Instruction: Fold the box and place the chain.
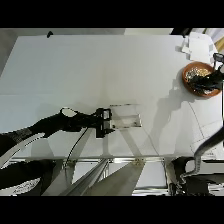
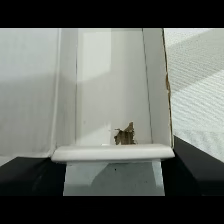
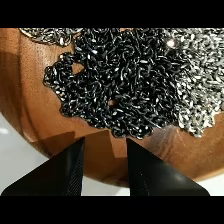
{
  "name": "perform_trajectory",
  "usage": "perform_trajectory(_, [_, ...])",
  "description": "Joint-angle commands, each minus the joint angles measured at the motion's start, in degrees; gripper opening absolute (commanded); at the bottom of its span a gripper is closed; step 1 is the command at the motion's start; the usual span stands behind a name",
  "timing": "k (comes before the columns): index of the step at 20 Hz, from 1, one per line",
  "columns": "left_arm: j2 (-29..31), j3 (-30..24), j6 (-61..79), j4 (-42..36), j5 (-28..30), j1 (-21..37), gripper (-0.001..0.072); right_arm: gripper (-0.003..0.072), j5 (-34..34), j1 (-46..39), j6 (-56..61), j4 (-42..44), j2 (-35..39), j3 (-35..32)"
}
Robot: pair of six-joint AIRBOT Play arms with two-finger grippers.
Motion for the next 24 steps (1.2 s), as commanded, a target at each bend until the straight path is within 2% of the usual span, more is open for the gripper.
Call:
perform_trajectory(1, [0.0,0.0,0.0,0.0,0.0,0.0,0.0069,0.0296,-1.7,-0.1,0.3,0.0,-2.3,0.3])
perform_trajectory(16, [0.0,0.0,0.0,0.0,0.0,0.0,0.0069,0.0295,-7.6,-0.1,0.5,2.8,-3.3,0.3])
perform_trajectory(21, [0.0,0.0,0.0,0.0,0.0,0.0,0.0069,0.0293,-7.6,-0.1,0.5,4.4,-5.4,0.3])
perform_trajectory(22, [0.0,0.0,0.0,0.0,0.0,0.0,0.0069,0.0275,-7.3,-0.1,0.5,4.6,-5.7,0.3])
perform_trajectory(23, [0.0,0.0,0.0,0.0,0.0,0.0,0.0069,0.0183,-7.0,-0.1,0.5,4.6,-5.7,0.3])
perform_trajectory(24, [0.0,0.0,0.0,0.0,0.0,0.0,0.0069,0.0122,-6.8,-0.1,0.5,4.5,-5.6,0.3])
